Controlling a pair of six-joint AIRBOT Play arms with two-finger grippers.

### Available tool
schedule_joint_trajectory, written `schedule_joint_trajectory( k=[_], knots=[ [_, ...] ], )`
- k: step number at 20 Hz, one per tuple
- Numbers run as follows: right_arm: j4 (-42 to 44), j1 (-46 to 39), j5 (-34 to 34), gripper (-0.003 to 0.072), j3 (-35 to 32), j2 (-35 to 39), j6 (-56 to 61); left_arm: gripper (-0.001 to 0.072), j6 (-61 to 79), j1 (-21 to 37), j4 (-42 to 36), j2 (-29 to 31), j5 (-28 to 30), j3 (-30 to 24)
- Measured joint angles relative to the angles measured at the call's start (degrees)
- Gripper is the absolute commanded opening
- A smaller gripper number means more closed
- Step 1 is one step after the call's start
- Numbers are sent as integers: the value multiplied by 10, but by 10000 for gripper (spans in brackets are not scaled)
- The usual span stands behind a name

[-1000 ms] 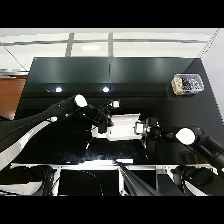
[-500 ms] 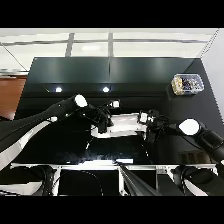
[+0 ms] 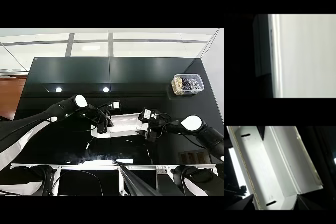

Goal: Fold the box and place the chain.

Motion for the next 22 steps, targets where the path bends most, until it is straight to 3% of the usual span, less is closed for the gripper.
schedule_joint_trajectory(
  k=[15, 22],
  knots=[
    [70, 15, 5, 630, 0, -38, -22, 25, 29, 0, 16, 12, 2, 0],
    [46, 20, 15, 631, -7, -90, -80, 25, 31, 0, 14, 12, 5, 0]
  ],
)
